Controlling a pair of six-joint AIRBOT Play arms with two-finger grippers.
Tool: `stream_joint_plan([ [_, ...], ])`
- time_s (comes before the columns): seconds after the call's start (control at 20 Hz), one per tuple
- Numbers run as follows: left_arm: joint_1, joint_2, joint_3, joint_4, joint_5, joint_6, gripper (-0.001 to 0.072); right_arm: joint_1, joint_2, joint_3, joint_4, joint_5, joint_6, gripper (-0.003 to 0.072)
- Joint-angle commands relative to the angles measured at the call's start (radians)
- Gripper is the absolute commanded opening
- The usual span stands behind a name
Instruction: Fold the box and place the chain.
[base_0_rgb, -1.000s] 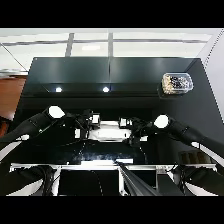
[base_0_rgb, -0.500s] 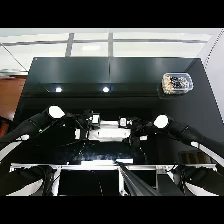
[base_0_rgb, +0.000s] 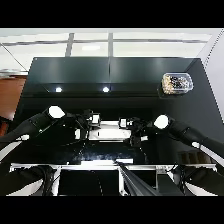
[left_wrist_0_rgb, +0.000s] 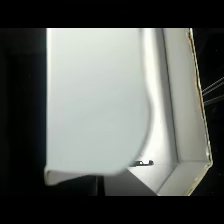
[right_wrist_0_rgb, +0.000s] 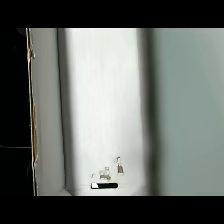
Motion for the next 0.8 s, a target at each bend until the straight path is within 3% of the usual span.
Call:
stream_joint_plan([
  [0.0,0.0,0.0,0.0,0.001,0.001,0.0,0.0028,0.0,0.021,0.0,-0.049,0.013,0.051,0.0607],
  [0.75,0.0,0.0,0.0,0.001,-0.002,0.0,0.0028,0.001,0.02,-0.003,-0.043,-0.005,0.106,0.0606],
])
